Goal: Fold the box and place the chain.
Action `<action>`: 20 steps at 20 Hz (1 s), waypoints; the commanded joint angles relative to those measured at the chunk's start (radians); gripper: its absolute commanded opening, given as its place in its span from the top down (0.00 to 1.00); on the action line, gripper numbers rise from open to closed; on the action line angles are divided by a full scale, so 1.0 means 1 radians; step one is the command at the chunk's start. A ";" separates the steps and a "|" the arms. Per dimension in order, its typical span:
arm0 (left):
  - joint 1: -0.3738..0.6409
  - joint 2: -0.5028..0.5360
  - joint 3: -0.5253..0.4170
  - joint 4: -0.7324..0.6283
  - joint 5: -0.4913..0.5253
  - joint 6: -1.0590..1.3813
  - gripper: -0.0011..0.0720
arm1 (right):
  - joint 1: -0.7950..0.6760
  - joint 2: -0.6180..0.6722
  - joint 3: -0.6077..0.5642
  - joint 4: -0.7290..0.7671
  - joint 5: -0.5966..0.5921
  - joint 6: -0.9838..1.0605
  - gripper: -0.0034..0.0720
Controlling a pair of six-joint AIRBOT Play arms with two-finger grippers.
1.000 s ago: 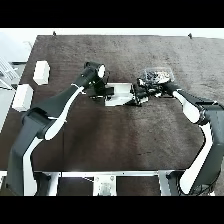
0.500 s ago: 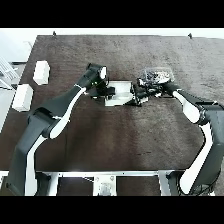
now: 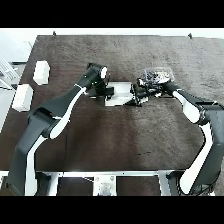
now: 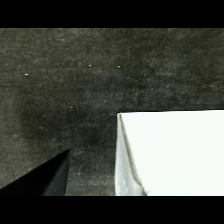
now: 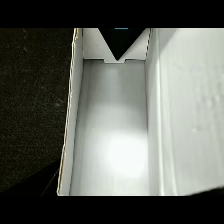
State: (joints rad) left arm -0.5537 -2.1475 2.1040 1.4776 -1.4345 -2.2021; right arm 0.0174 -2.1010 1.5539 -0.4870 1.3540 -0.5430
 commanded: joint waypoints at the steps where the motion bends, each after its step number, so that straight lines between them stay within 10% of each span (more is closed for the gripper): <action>1: 0.000 0.002 0.008 0.019 -0.019 0.011 0.35 | 0.000 0.000 0.000 0.000 0.001 0.000 0.32; 4: 0.000 0.001 0.010 0.020 -0.016 0.019 0.39 | 0.000 0.000 0.000 0.000 0.001 0.000 0.32; 6: 0.000 0.001 0.010 0.020 -0.013 0.034 0.87 | 0.000 0.000 0.000 0.000 0.001 0.000 0.32; 16: 0.000 0.001 0.010 0.018 0.007 0.041 0.89 | 0.000 0.000 0.000 0.000 0.001 0.000 0.32; 17: 0.000 0.001 0.010 0.018 0.011 0.042 0.88 | 0.000 0.000 0.000 0.000 0.001 0.000 0.32; 19: 0.001 0.001 0.010 0.006 0.005 0.046 0.32 | 0.000 0.000 0.000 0.000 0.001 0.000 0.32; 20: 0.001 0.003 0.010 0.006 0.001 0.049 0.27 | 0.000 0.000 0.000 0.000 0.001 0.000 0.32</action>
State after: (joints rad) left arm -0.5495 -2.1468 2.1124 1.5101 -1.4437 -2.1578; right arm 0.0147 -2.1014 1.5539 -0.4934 1.3533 -0.5423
